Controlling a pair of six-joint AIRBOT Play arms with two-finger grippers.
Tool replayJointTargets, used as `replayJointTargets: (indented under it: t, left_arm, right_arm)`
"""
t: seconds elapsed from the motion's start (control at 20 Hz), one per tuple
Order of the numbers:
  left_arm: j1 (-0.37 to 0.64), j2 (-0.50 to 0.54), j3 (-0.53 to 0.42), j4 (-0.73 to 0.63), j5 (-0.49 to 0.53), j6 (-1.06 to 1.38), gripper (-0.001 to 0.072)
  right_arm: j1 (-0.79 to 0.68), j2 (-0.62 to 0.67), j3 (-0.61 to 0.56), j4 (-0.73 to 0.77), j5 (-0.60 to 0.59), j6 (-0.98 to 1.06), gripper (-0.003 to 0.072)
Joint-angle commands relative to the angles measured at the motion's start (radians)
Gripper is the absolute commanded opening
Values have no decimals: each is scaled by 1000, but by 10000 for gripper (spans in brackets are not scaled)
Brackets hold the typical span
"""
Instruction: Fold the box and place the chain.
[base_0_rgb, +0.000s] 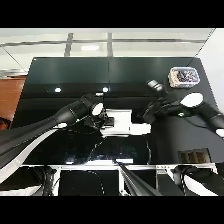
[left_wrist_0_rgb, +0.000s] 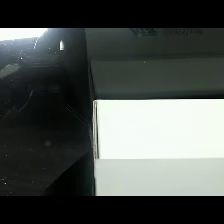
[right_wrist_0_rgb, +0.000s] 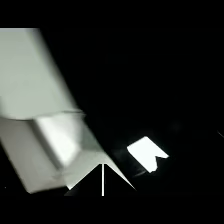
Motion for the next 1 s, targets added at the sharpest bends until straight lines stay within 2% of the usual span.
replayJointTargets:
  t: [0.0, 0.1, 0.25, 0.35, 0.55, 0.65, 0.8, 0.9, 0.95]
  left_arm:
    - [1, 0, 0, 2, 1, -1, 29]
    - [1, 0, 0, 2, 1, -1, 28]
    - [1, 0, 0, 14, 1, -1, 28]
    - [1, 0, 0, 14, 1, 0, 29]
    - [1, 0, 0, 13, 1, -1, 29]
    - [1, 0, 0, 13, 1, -1, 29]
    - [1, 0, 0, 13, 0, -1, 29]
    - [1, 0, 0, 13, 1, -1, 29]
    - [1, 0, 0, 13, 1, -1, 29]
  right_arm:
    - [-274, 40, -10, -169, 81, 434, 22]
    - [-373, 20, -90, -153, 87, 605, 22]
    - [-339, -68, -157, -67, 220, 495, 22]
    - [-266, -132, -157, -26, 206, 481, 22]
    - [-81, -224, -152, 176, 104, 328, 23]
    - [-32, -229, -138, 188, 53, 315, 23]
    - [-31, -229, -97, 191, 109, 315, 39]
    - [-31, -229, -69, 191, 175, 315, 479]
    - [-31, -229, -54, 191, 198, 315, 523]
